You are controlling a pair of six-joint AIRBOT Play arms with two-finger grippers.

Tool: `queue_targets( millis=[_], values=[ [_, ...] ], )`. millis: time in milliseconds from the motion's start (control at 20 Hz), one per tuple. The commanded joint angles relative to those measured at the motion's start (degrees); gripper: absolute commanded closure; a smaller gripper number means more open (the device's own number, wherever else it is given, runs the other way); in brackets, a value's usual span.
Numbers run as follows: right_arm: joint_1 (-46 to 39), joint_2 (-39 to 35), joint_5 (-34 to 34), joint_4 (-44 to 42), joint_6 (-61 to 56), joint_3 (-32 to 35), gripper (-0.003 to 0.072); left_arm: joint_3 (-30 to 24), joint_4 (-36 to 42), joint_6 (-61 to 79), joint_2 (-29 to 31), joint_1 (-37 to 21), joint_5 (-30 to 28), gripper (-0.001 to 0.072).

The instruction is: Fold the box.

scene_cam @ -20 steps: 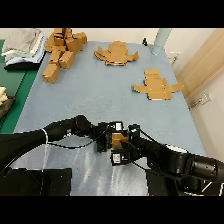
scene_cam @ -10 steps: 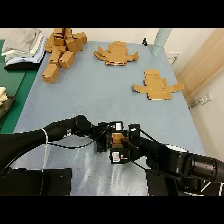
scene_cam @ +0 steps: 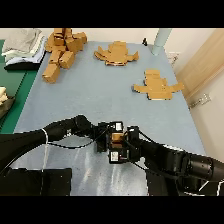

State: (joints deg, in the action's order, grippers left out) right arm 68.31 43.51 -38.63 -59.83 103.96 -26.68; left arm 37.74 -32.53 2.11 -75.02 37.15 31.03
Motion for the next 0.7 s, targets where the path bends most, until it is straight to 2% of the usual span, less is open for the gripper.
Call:
queue_targets(
  millis=[0,50,100,650],
  values=[
    [0.02,0.04,-0.02,-1.95,0.02,-0.04,0.0501,0.04,-0.02,0.02,0.00,-0.04,-0.02,0.0188],
    [0.02,0.02,-0.04,-2.56,0.04,-0.04,0.0551,0.04,-0.02,0.02,0.00,-0.04,-0.02,0.0188],
    [0.02,0.02,-0.04,-3.28,0.26,-0.04,0.0566,0.04,-0.02,0.02,0.00,-0.04,-0.02,0.0188],
    [0.02,0.00,-0.11,-8.04,1.99,-0.02,0.0567,0.04,-0.02,0.02,0.00,-0.04,-0.02,0.0188]
  ],
)
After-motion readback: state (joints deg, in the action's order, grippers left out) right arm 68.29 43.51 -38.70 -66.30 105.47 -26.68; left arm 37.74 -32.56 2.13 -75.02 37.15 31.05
